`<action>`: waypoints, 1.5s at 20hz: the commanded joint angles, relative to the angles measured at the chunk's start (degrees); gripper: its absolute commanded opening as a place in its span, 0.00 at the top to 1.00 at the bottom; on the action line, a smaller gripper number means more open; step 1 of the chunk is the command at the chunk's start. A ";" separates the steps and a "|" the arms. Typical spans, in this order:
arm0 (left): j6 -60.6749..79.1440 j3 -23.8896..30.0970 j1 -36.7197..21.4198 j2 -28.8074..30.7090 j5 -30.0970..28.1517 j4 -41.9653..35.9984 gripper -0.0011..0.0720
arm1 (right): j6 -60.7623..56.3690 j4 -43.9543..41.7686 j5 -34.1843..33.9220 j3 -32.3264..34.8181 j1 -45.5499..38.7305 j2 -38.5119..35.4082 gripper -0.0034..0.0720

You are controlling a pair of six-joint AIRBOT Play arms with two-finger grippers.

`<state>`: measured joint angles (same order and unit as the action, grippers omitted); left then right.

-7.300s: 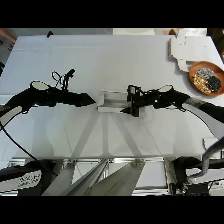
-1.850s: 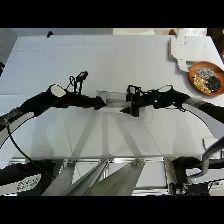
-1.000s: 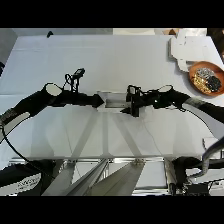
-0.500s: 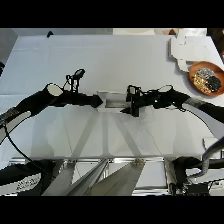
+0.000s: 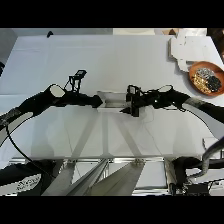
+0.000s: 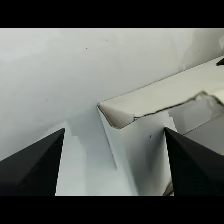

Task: Fold the box and place the chain.

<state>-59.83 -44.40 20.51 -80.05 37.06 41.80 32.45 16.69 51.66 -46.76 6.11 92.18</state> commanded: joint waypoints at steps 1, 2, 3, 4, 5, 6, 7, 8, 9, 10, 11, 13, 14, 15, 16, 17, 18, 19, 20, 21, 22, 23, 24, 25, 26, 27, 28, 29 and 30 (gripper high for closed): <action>-1.16 -1.03 0.09 1.18 2.16 -0.13 0.03 | -0.02 0.02 -0.04 -0.02 0.00 -0.04 0.38; -2.25 -1.84 0.31 1.27 3.85 -0.02 0.03 | -0.02 0.02 -0.04 -0.02 0.00 -0.04 0.38; -3.41 -2.60 0.46 1.25 5.49 0.28 0.03 | -0.02 0.02 -0.04 -0.02 0.00 -0.04 0.38; -4.28 -3.19 0.74 1.25 7.06 0.55 0.04 | -0.02 0.02 -0.04 -0.02 0.00 -0.04 0.38; -6.21 -3.91 1.20 1.22 8.57 1.68 0.10 | -0.02 0.02 -0.04 -0.02 0.00 -0.04 0.38; -8.50 -4.48 1.81 1.20 9.35 3.63 0.16 | -0.02 0.02 -0.04 -0.02 0.00 -0.04 0.38; -10.95 -4.92 2.47 1.20 9.70 5.86 0.17 | -0.02 0.02 -0.04 -0.02 0.00 -0.04 0.38; -12.81 -5.29 2.97 1.20 10.34 7.87 0.17 | -0.02 0.02 -0.04 -0.02 0.00 -0.04 0.38; -14.62 -5.73 3.48 1.20 11.02 9.25 0.17 | -0.02 0.02 -0.04 -0.02 0.00 -0.04 0.38; -15.67 -6.03 3.87 1.20 11.50 9.51 0.17 | -0.02 0.02 -0.04 -0.02 0.00 -0.04 0.38; -15.74 -6.32 4.24 1.20 11.63 9.49 0.17 | -0.02 0.02 -0.04 -0.02 0.00 -0.04 0.38; -16.74 -6.45 4.61 1.20 11.63 9.49 0.17 | -0.02 0.02 -0.04 -0.02 0.00 -0.04 0.38; -16.90 -6.45 4.66 1.18 11.85 9.49 0.17 | -0.02 0.02 -0.04 -0.02 0.00 -0.04 0.38; -18.14 -6.45 4.66 1.18 11.85 9.57 0.17 | -0.02 0.02 -0.04 -0.02 0.00 -0.04 0.38; -19.28 -6.45 4.66 1.18 11.80 9.81 0.20 | -0.02 0.02 -0.04 -0.02 0.00 -0.04 0.38; -19.93 -6.45 4.66 1.18 11.80 10.38 0.22 | -0.02 0.02 -0.04 -0.02 0.00 -0.04 0.38; -21.20 -6.45 4.83 1.18 11.52 11.69 0.22 | -0.02 0.02 -0.04 -0.02 0.00 -0.04 0.38; -23.04 -6.69 5.11 1.16 11.13 14.19 0.22 | -0.02 0.02 -0.04 -0.02 0.00 -0.04 0.38; -26.18 -7.41 5.55 0.92 11.34 17.84 0.22 | -0.02 0.02 -0.04 -0.02 0.00 -0.04 0.38; -29.03 -8.22 6.01 0.63 11.43 21.11 0.22 | -0.02 0.02 -0.04 -0.02 0.00 -0.04 0.38; -31.28 -9.38 6.49 0.20 11.67 24.00 0.22 | -0.02 0.02 -0.04 -0.02 0.00 -0.04 0.38; -32.44 -10.64 6.93 -0.28 12.07 25.97 0.22 | -0.02 0.02 -0.04 -0.02 0.00 -0.04 0.38; -33.59 -12.04 7.34 -0.98 12.50 27.30 0.22 | -0.02 0.02 -0.04 -0.02 0.00 -0.04 0.38; -34.67 -13.22 7.61 -1.66 12.87 28.06 0.22 | -0.02 0.02 -0.02 -0.02 0.00 -0.04 0.38; -35.50 -14.10 8.04 -2.32 12.96 28.37 0.22 | -0.02 0.02 -0.02 -0.02 0.00 -0.04 0.38; -36.09 -14.73 8.52 -2.95 13.00 28.63 0.22 | -0.02 0.02 -0.02 -0.02 0.00 -0.04 0.38; -36.59 -15.21 8.90 -3.52 13.27 28.83 0.22 | -0.02 0.02 -0.02 -0.02 0.00 -0.04 0.38; -37.22 -15.63 9.25 -4.15 13.92 29.35 0.22 | -0.02 0.02 -0.04 -0.02 0.00 -0.04 0.38; -38.49 -16.22 9.55 -4.92 15.39 30.29 0.23 | -0.02 0.02 -0.02 -0.02 0.00 -0.04 0.38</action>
<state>-94.89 -58.87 29.08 -83.29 50.46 69.21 32.42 16.71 51.59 -46.76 6.09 92.18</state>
